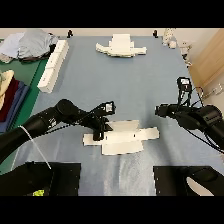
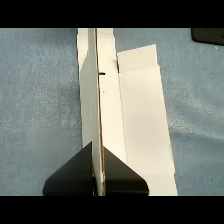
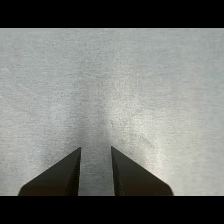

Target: Fold the box.

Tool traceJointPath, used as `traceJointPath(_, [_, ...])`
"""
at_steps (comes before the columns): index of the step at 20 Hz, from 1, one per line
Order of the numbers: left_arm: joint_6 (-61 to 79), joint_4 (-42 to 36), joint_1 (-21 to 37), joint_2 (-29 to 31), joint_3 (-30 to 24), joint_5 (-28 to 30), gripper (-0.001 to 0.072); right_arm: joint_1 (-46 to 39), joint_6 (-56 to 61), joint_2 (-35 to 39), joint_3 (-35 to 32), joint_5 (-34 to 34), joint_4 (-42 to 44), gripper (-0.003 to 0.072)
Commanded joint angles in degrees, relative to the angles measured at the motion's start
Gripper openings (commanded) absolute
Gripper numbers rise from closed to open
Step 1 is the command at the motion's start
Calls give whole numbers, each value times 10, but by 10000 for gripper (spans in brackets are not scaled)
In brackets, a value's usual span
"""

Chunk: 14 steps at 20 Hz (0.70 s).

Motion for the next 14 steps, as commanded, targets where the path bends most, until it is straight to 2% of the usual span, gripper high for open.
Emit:
traceJointPath(1, [6,4,23,0,23,-49,12,0,1,0,0,0,3,302])
traceJointPath(5, [12,3,21,-6,24,-50,12,0,1,0,0,0,3,302])
traceJointPath(10, [12,3,20,-50,24,-51,12,0,0,0,0,0,7,302])
traceJointPath(14, [12,3,20,-61,24,-60,12,0,0,0,0,0,17,302])
